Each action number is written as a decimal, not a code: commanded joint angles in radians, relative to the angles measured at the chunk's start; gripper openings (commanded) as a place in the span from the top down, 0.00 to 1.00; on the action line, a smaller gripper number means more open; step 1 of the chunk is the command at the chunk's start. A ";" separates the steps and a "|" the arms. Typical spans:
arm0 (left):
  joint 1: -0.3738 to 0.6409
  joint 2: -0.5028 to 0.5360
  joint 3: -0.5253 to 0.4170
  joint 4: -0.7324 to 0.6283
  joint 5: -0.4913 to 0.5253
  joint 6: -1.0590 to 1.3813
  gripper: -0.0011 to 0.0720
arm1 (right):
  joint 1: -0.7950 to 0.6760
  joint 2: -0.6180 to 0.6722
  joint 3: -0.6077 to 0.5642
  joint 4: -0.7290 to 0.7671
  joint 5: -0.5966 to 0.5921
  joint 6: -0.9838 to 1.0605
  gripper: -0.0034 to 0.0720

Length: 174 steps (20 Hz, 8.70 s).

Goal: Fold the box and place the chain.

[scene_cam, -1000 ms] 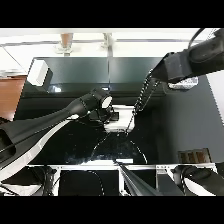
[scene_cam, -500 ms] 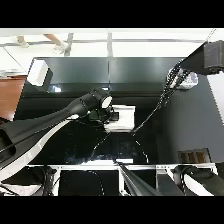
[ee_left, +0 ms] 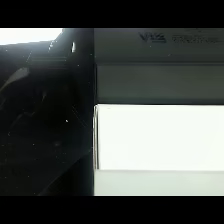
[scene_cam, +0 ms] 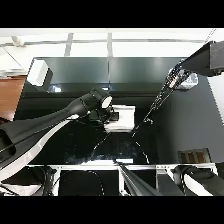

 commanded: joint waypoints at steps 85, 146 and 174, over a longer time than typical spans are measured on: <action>0.000 -0.001 0.000 -0.027 0.002 0.000 0.95 | 0.071 -0.063 -1.188 0.156 -0.935 -1.472 0.94; 0.418 0.293 -0.575 -0.970 0.375 2.583 0.01 | 0.048 0.124 -1.025 0.361 -0.756 -0.608 0.54; 0.318 0.179 -0.465 -0.964 0.357 2.578 0.38 | 0.050 0.105 -1.025 0.360 -0.985 -0.522 0.00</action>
